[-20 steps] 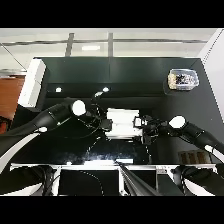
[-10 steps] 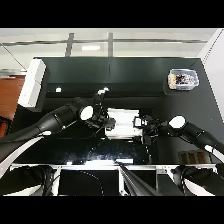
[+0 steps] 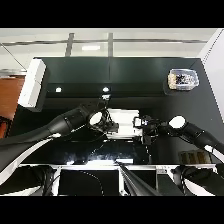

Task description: Fold the box and place the chain.

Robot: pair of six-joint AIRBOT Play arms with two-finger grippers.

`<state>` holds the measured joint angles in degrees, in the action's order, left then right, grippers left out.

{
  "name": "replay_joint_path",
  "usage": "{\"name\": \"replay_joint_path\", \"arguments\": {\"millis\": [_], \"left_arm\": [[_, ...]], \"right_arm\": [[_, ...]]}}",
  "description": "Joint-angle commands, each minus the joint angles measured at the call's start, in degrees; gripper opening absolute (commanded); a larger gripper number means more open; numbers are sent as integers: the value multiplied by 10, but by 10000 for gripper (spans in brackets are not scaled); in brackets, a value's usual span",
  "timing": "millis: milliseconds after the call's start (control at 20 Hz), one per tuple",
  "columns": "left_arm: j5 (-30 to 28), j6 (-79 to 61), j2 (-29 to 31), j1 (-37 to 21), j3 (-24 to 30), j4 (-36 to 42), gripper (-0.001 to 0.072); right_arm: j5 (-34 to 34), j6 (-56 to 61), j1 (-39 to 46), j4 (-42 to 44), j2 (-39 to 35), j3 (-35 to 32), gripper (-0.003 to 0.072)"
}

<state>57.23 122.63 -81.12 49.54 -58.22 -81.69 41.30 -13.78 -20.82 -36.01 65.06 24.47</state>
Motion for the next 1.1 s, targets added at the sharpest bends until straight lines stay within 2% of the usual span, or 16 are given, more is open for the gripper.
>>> {"name": "replay_joint_path", "arguments": {"millis": [0,200,450,1050], "left_arm": [[31,26,-24,5,-26,-18,402],[52,42,-44,12,-39,-35,402],[30,69,-48,12,-49,-38,401],[33,83,-68,12,-53,-35,400]], "right_arm": [[0,0,0,0,0,0,220],[0,0,0,0,0,0,220],[0,0,0,0,0,0,220],[0,0,0,0,0,0,221]]}}
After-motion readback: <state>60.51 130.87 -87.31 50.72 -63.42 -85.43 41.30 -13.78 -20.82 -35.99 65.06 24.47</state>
